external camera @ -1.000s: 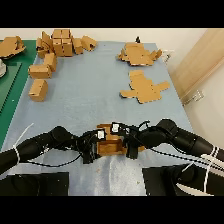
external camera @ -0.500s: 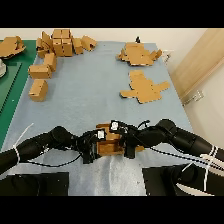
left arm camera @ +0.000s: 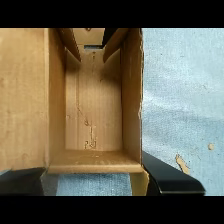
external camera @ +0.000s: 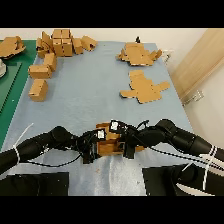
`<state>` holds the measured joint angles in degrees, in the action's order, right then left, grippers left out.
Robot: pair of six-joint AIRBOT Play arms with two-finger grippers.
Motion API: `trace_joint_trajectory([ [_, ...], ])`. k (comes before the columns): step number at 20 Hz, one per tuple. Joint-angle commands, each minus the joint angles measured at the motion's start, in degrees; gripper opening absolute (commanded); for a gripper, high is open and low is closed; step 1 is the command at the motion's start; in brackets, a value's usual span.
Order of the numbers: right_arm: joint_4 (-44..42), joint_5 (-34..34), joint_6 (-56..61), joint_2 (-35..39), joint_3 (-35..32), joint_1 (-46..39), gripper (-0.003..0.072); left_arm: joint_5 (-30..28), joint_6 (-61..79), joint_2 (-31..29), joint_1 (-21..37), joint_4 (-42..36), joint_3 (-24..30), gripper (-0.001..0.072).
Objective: Fold the box.
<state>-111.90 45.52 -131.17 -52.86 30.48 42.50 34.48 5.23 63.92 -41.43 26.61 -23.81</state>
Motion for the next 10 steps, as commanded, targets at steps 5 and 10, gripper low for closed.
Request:
trace_joint_trajectory([
  [5,-1.46,0.04,0.04,-0.02,-0.02,0.02,0.046,0.0,0.07,0.02,0.0,0.02,-0.02,0.0405],
  [10,-1.25,2.21,0.35,-0.02,-0.02,0.0,0.0459,0.0,0.07,0.02,0.0,0.02,-0.02,0.0405],
])
